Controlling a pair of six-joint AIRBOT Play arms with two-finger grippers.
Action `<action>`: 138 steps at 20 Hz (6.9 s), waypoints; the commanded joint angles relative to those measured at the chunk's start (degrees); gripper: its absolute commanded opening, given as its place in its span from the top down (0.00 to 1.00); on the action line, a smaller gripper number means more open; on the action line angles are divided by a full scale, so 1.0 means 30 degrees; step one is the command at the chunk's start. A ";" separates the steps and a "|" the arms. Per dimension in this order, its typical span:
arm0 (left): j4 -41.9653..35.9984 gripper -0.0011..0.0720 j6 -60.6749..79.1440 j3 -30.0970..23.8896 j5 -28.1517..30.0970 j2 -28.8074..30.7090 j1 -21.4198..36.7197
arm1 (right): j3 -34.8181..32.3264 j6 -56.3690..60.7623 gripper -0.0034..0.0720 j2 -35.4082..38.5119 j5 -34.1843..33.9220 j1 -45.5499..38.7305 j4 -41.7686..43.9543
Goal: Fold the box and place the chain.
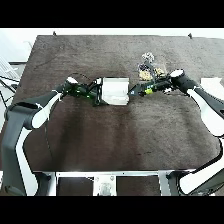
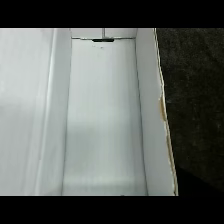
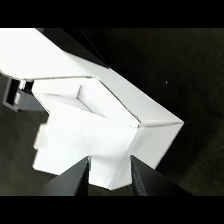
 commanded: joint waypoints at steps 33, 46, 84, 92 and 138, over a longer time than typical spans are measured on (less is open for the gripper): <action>0.0007 0.59 0.0000 0.0000 -0.0036 0.0000 0.0015 | 0.3847 1.3034 0.23 -0.0670 -0.2229 0.5544 -1.2947; 0.0007 0.59 0.0007 0.0000 -0.0007 0.0000 0.0015 | 0.5515 1.8892 0.25 -0.1785 -0.0933 0.7002 -1.9788; 0.0007 0.59 0.0007 0.0000 0.0000 0.0007 0.0015 | 0.5792 2.2564 0.22 -0.2135 -0.0160 0.8036 -1.8345; 0.0007 0.59 0.0007 0.0000 0.0036 0.0000 0.0015 | 0.6135 2.1063 0.22 0.0015 -0.0138 0.8036 -1.8345; 0.0007 0.59 0.0007 0.0000 0.0036 0.0000 0.0015 | 1.2131 0.9311 0.94 -0.5858 -0.3351 0.0612 -1.5183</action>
